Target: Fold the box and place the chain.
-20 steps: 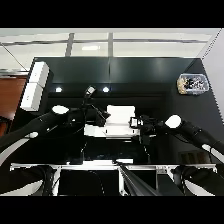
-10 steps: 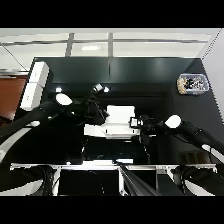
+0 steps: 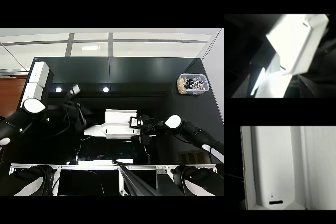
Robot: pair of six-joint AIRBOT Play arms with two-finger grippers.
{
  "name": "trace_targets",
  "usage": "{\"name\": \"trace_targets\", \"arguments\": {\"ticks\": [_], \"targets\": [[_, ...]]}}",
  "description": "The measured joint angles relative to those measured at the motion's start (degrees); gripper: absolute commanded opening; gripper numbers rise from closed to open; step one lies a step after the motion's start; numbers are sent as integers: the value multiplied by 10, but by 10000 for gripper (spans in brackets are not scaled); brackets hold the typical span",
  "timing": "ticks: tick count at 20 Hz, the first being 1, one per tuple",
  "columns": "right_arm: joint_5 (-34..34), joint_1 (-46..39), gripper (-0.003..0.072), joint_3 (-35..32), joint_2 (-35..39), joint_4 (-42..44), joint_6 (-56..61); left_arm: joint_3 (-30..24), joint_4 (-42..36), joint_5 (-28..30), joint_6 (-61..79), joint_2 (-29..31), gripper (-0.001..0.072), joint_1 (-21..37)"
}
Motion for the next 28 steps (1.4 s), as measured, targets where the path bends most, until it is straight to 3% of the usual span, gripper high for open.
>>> {"name": "trace_targets", "arguments": {"ticks": [7,9,11,13,15,21,22,25,26,27,28], "targets": [[0,0,191,0,0,0,0,-31,11,103,142,-43,676,-82],[0,0,191,0,0,0,0,-28,11,115,152,-58,497,-102],[0,0,191,0,0,0,0,-25,5,118,153,-67,367,-117],[0,0,191,0,0,0,0,-24,-18,125,149,-72,326,-125],[1,0,191,0,0,0,0,-23,-56,127,148,-76,217,-129],[2,0,191,0,0,0,-1,-22,-127,111,161,-101,216,-141],[2,0,191,0,0,0,-1,-22,-134,110,163,-106,173,-143],[2,0,192,0,0,0,0,-22,-145,116,166,-113,172,-149],[1,0,191,0,0,0,0,-22,-147,123,167,-115,249,-151],[0,0,191,0,0,0,0,-22,-149,130,167,-115,374,-154],[0,0,192,0,0,0,0,-22,-150,139,167,-116,344,-157]]}}
